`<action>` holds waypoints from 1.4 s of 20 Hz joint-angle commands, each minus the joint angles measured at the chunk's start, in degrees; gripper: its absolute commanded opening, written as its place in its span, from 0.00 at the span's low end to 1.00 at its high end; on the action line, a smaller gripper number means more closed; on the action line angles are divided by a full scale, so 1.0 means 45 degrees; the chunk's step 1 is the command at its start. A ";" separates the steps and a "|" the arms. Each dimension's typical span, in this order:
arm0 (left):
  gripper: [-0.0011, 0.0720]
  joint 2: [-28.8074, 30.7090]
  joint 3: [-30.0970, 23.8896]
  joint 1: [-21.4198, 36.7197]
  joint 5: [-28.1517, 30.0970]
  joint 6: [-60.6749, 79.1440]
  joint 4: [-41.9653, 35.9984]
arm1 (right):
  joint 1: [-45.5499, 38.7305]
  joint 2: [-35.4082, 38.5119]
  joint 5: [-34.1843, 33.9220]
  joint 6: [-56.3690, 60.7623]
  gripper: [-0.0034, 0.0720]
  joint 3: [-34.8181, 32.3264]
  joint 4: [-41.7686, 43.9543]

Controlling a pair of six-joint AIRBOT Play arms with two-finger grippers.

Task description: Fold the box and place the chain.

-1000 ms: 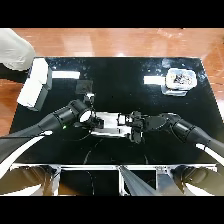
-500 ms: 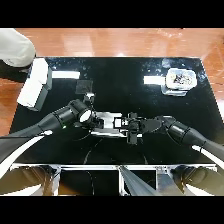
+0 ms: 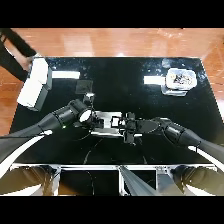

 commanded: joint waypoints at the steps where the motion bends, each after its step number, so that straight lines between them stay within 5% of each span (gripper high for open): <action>1: 0.05 -0.0010 0.0000 0.0005 0.0000 0.0015 -0.0053 | 0.0146 -0.0126 0.0515 0.0243 0.39 0.0010 0.0151; 11: 0.05 -0.0010 0.0000 0.0005 -0.0005 0.0015 -0.0063 | 0.0146 -0.0126 0.0131 0.0243 0.39 0.0010 0.0151; 12: 0.05 -0.0010 0.0000 0.0005 -0.0005 0.0015 -0.0063 | 0.0146 -0.0126 0.0141 0.0243 0.45 0.0010 0.0155; 13: 0.05 -0.0010 0.0000 0.0005 -0.0005 0.0015 -0.0092 | 0.0146 -0.0126 0.0155 0.0243 0.62 0.0010 0.0155; 14: 0.05 -0.0010 0.0000 0.0005 -0.0005 0.0015 -0.0102 | 0.0146 -0.0126 0.0151 0.0243 0.62 0.0010 0.0151; 16: 0.05 -0.0010 0.0000 0.0005 -0.0010 0.0015 -0.0102 | 0.0146 -0.0126 0.0126 0.0243 0.29 0.0010 0.0151; 20: 0.05 -0.0010 0.0000 0.0005 -0.0053 0.0015 -0.0102 | 0.0146 -0.0126 0.0136 0.0243 0.33 0.0010 0.0151; 21: 0.05 -0.0010 0.0000 0.0005 -0.0092 0.0015 -0.0102 | 0.0146 -0.0126 0.0146 0.0243 0.44 0.0010 0.0151; 22: 0.05 -0.0010 0.0000 0.0005 -0.0155 0.0015 -0.0097 | 0.0146 -0.0126 0.0194 0.0248 0.71 0.0010 0.0151; 23: 0.05 -0.0010 0.0000 0.0005 -0.0185 0.0015 -0.0097 | 0.0141 -0.0126 0.0185 0.0243 0.61 0.0010 0.0151; 26: 0.05 -0.0010 0.0000 0.0005 -0.0204 0.0015 -0.0097 | 0.0141 -0.0117 0.0112 0.0243 0.08 0.0010 0.0097; 28: 0.05 -0.0010 0.0000 0.0005 -0.0267 0.0015 -0.0102 | 0.0000 -0.0058 -0.0044 0.1409 0.08 0.0010 0.0078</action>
